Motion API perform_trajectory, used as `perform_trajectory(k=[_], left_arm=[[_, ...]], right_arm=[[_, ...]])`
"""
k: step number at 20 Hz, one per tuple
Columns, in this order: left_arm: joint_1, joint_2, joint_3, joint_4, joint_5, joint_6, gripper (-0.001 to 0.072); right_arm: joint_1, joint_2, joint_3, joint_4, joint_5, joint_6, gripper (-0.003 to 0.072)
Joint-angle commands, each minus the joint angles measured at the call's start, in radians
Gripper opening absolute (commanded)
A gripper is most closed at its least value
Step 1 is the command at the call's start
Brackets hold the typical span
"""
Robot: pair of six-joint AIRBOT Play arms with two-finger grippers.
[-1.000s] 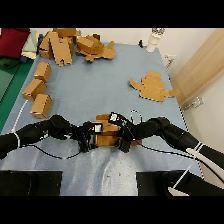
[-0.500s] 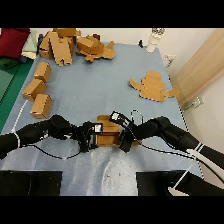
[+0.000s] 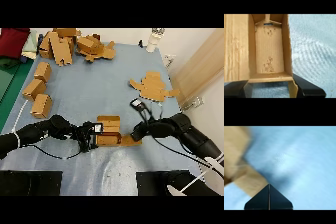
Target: Fold the box.
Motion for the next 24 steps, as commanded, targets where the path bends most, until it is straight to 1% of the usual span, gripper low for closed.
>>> perform_trajectory(k=[1, 2, 4, 9, 11, 13, 18, 20, 22, 24], left_arm=[[0.001, 0.001, 0.000, 0.000, 0.000, 0.001, 0.0403], [0.001, 0.001, 0.000, 0.000, -0.001, 0.001, 0.0403], [0.000, 0.001, 0.000, 0.000, -0.001, 0.001, 0.0402], [0.001, 0.001, 0.000, 0.000, -0.001, 0.000, 0.0402], [0.001, 0.001, 0.000, 0.000, -0.001, 0.000, 0.0403], [0.001, 0.001, 0.000, 0.000, -0.002, 0.000, 0.0403], [0.000, 0.001, 0.000, 0.000, -0.002, 0.000, 0.0403], [0.001, 0.001, 0.000, 0.000, -0.001, 0.001, 0.0403], [0.001, 0.001, 0.000, 0.000, -0.001, 0.001, 0.0403], [0.001, 0.001, 0.000, 0.000, -0.001, 0.001, 0.0403]], right_arm=[[-0.194, 0.055, -0.008, -0.160, -0.071, 0.326, 0.0002], [-0.249, 0.051, -0.023, -0.097, -0.080, 0.319, 0.0002], [-0.303, 0.030, -0.053, 0.052, -0.078, 0.244, 0.0002], [-0.303, -0.071, -0.119, 0.332, -0.043, 0.136, 0.0002], [-0.297, -0.111, -0.130, 0.431, -0.044, 0.080, 0.0002], [-0.266, -0.126, -0.129, 0.507, -0.044, 0.054, 0.0002], [-0.180, -0.117, -0.128, 0.615, -0.045, 0.043, 0.0002], [-0.166, -0.090, -0.124, 0.615, -0.044, 0.043, 0.0005], [-0.167, -0.057, -0.115, 0.618, -0.056, 0.044, 0.0107], [-0.167, -0.028, -0.105, 0.623, -0.067, 0.047, 0.0108]])
